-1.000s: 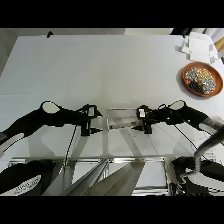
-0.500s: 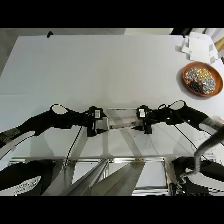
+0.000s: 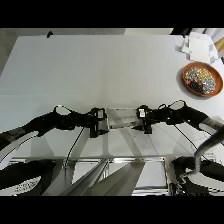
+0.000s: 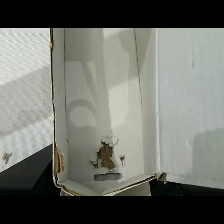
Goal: Fold the box and place the chain.
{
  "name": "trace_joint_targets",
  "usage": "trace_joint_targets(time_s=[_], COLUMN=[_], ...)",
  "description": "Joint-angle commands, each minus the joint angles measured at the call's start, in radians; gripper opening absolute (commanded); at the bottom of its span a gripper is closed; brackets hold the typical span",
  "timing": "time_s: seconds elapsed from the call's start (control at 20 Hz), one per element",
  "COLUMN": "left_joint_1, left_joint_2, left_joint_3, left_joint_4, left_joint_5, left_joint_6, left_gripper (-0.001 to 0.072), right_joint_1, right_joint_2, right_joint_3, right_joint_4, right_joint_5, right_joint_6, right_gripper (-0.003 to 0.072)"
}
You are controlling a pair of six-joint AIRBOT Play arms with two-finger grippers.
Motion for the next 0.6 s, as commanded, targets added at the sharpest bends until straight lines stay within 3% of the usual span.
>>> trace_joint_targets(time_s=[0.0, 0.55], left_joint_1=[-0.002, -0.060], left_joint_2=[-0.011, -0.012], left_joint_3=[0.000, 0.000], left_joint_4=[-0.025, -0.087], left_joint_5=[0.003, 0.063], left_joint_6=[0.000, 0.018], left_gripper=[0.0704, 0.0685], right_joint_1=[0.000, 0.000], right_joint_2=[0.000, 0.000], right_joint_3=[0.001, 0.001], right_joint_4=[0.000, 0.000], right_joint_5=[0.001, 0.001], right_joint_6=[0.000, 0.000], right_gripper=[0.0504, 0.0504])
